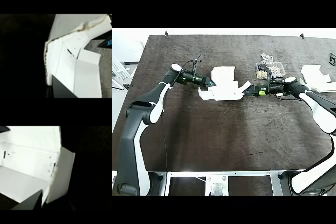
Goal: Fold the box and place the chain.
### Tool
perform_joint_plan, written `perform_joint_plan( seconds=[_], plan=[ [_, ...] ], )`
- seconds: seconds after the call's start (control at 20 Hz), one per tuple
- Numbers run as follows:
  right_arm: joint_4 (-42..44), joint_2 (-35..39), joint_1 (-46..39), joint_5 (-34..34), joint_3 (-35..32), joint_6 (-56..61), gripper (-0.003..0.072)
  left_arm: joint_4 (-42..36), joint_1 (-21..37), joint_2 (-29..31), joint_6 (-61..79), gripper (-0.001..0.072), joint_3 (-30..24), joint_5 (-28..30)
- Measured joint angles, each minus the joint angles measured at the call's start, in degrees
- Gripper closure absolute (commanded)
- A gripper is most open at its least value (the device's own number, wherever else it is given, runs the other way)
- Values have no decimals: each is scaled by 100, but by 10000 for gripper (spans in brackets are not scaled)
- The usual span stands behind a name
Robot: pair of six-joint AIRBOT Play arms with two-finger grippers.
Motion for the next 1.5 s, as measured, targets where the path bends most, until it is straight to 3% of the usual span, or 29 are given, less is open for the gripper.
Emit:
perform_joint_plan(
  seconds=[0.6, 1.05, 1.5],
  plan=[
    [627, 1241, -1281, 955, -127, -107, 305, -1056, 0, 4, 3425, 696, -7, -1040],
    [1051, 1357, -1266, 660, -942, -826, 306, -931, -166, 11, 4979, 696, -402, -756],
    [1141, 1357, -1056, 531, -1078, -1102, 306, -835, -216, 31, 5539, 696, -691, -662]
  ],
)
